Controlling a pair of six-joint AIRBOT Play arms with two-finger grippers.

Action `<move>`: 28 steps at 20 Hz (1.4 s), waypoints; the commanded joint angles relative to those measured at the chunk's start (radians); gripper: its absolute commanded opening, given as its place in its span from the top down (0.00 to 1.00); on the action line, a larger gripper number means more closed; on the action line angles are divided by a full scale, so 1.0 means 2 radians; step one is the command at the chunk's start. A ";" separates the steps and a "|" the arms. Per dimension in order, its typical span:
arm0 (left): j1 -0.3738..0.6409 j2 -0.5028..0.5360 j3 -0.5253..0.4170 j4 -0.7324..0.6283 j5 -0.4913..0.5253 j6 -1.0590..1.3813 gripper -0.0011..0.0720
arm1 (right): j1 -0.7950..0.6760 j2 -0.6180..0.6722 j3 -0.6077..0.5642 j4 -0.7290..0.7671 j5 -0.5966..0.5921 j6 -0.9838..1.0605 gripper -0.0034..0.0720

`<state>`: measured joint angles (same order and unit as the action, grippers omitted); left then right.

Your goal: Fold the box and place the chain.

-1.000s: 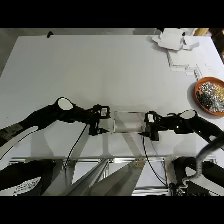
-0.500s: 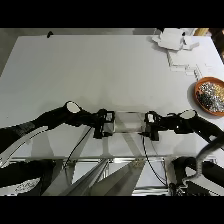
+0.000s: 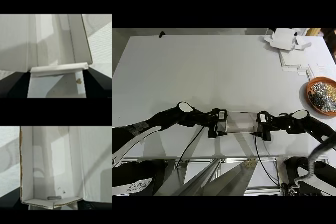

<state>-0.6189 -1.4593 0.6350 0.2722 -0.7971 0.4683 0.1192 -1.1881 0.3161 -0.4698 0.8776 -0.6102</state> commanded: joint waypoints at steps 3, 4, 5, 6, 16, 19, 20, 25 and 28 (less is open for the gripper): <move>-0.010 -0.011 0.001 -0.018 0.004 0.003 0.04 | 0.000 0.000 0.000 0.000 0.000 0.000 0.45; -0.011 -0.011 0.001 -0.020 0.005 0.004 0.04 | 0.000 0.000 0.000 0.000 0.000 0.000 0.45; -0.013 -0.011 0.001 -0.020 0.006 0.004 0.04 | 0.000 0.000 0.000 0.000 0.000 0.000 0.45; -0.013 -0.011 0.001 -0.020 0.006 0.004 0.04 | 0.000 0.000 0.000 0.000 0.000 0.000 0.45; -0.015 -0.011 0.001 -0.015 0.012 0.002 0.61 | 0.000 0.000 0.000 0.000 0.000 0.000 0.45; -0.015 -0.010 0.001 -0.015 0.010 0.002 0.61 | 0.000 0.000 0.000 0.000 0.000 0.000 0.45; -0.015 -0.010 0.001 -0.015 0.010 0.002 0.61 | 0.000 0.000 0.000 0.000 0.000 0.000 0.45; -0.015 -0.010 0.001 -0.015 0.010 0.002 0.61 | 0.000 0.000 0.000 0.000 0.000 0.000 0.45; -0.015 -0.010 0.001 -0.015 0.010 0.002 0.61 | 0.000 0.000 0.000 0.000 0.000 0.000 0.45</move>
